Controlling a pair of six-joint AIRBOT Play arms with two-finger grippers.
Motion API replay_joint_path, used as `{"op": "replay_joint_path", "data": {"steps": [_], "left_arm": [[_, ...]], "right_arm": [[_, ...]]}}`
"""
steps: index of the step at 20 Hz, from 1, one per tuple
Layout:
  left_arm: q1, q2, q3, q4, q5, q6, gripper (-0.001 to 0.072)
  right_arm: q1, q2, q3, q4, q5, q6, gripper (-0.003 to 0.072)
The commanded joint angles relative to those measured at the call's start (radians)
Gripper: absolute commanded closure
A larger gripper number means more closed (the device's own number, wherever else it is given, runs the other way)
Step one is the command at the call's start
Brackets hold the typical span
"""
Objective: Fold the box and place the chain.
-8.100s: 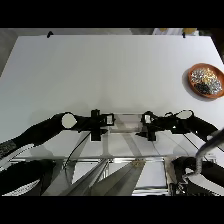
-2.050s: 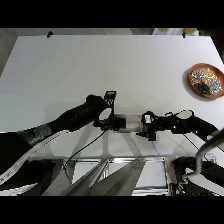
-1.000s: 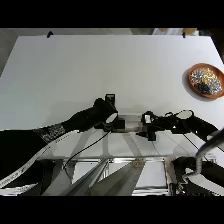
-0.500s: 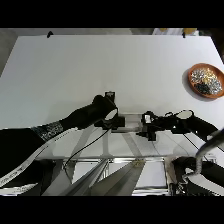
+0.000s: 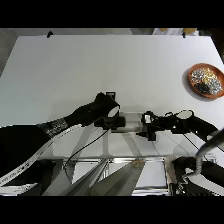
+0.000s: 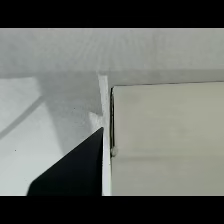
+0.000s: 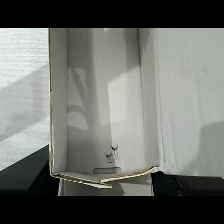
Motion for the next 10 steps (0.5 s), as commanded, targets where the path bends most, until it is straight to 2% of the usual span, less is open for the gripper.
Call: {"op": "replay_joint_path", "data": {"steps": [1, 5, 6, 7, 8, 9, 10], "left_arm": [[0.000, -0.010, 0.002, -0.001, -0.011, 0.000, 0.0709], [0.000, -0.012, 0.002, -0.003, -0.005, 0.000, 0.0701], [0.000, -0.012, 0.002, -0.006, -0.005, 0.000, 0.0643], [0.000, -0.010, 0.002, -0.011, -0.005, 0.000, 0.0542], [0.000, -0.004, 0.002, -0.016, -0.005, 0.000, 0.0472], [0.003, 0.006, 0.002, -0.014, -0.002, 0.005, 0.0425], [0.008, 0.022, 0.002, -0.010, 0.012, 0.036, 0.0419]], "right_arm": [[0.000, 0.001, 0.000, 0.000, 0.000, 0.000, 0.0277], [0.000, 0.001, 0.000, 0.000, 0.000, 0.000, 0.0277], [0.000, 0.001, 0.000, 0.000, 0.000, 0.000, 0.0277], [0.000, 0.000, 0.000, 0.000, 0.000, 0.000, 0.0277], [0.000, 0.000, 0.000, 0.000, 0.000, 0.000, 0.0277], [0.000, 0.001, 0.000, 0.000, 0.000, 0.000, 0.0277], [0.000, 0.001, 0.000, 0.000, 0.000, 0.000, 0.0277]]}}
